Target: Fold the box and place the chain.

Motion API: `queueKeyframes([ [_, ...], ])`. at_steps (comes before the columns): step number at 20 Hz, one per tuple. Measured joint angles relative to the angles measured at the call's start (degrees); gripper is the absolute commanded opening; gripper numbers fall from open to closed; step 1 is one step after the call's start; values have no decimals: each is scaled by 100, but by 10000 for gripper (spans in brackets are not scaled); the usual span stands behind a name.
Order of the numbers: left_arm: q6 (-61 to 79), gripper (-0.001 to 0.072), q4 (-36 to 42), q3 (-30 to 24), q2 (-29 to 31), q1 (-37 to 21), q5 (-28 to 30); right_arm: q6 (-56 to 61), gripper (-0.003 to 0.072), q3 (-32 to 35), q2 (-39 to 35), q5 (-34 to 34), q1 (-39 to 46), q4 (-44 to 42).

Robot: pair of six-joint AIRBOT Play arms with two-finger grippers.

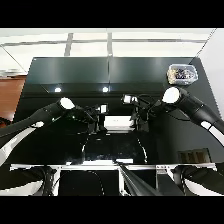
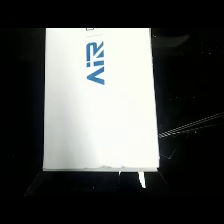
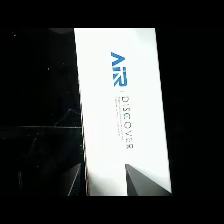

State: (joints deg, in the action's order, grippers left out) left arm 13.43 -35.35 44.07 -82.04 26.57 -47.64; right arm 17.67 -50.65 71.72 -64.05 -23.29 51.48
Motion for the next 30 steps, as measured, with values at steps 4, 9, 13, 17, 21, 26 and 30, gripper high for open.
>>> queueKeyframes([
  [4,-4,500,0,0,0,0,0,197,335,17,-26,-17,0,-26],
  [9,-4,500,0,0,0,0,0,1333,118,-103,-321,-190,251,-160],
  [13,-4,500,0,0,0,0,0,2496,10,195,-426,-706,723,-656],
  [17,-4,500,0,0,0,0,0,2721,10,826,-376,-511,839,-2330],
  [21,-4,500,0,0,0,0,0,2813,10,1058,-52,46,629,-3220],
  [26,-4,500,0,0,0,0,-2,2879,11,1130,522,339,522,-3504],
  [30,-2,500,0,0,0,0,-2,2892,11,1141,785,378,509,-3497],
])
